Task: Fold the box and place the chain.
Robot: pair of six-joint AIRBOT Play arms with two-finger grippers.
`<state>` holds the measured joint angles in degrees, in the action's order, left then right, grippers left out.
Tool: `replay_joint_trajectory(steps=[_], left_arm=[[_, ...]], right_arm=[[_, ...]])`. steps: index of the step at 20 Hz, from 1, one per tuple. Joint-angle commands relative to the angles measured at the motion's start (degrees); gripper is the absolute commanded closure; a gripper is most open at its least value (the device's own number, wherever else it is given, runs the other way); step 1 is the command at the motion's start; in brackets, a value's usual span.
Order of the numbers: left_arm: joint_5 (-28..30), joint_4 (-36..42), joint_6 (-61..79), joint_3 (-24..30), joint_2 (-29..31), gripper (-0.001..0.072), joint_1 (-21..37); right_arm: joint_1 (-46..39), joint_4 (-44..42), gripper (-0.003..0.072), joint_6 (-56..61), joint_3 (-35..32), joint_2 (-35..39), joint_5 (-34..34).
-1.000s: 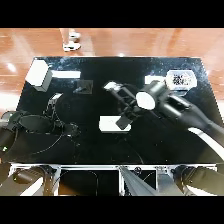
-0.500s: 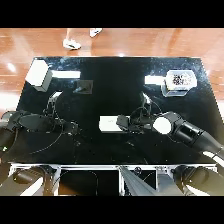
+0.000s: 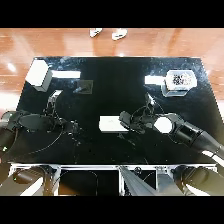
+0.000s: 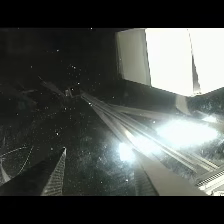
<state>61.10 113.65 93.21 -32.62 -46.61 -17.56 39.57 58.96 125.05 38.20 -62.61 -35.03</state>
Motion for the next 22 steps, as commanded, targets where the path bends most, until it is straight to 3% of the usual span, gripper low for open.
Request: replay_joint_trajectory(steps=[1, 22], left_arm=[[-0.2, 0.0, 0.0, -0.1, 0.0, 0.0200, 0.0], [-0.3, 1.0, 0.2, -0.1, 0.0, 0.0200, 0.0]], right_arm=[[0.0, 0.1, 0.0650, -0.4, -0.1, 0.0, -1.2], [-0.1, 0.6, 0.0650, -4.5, 0.1, -2.1, -2.3]])
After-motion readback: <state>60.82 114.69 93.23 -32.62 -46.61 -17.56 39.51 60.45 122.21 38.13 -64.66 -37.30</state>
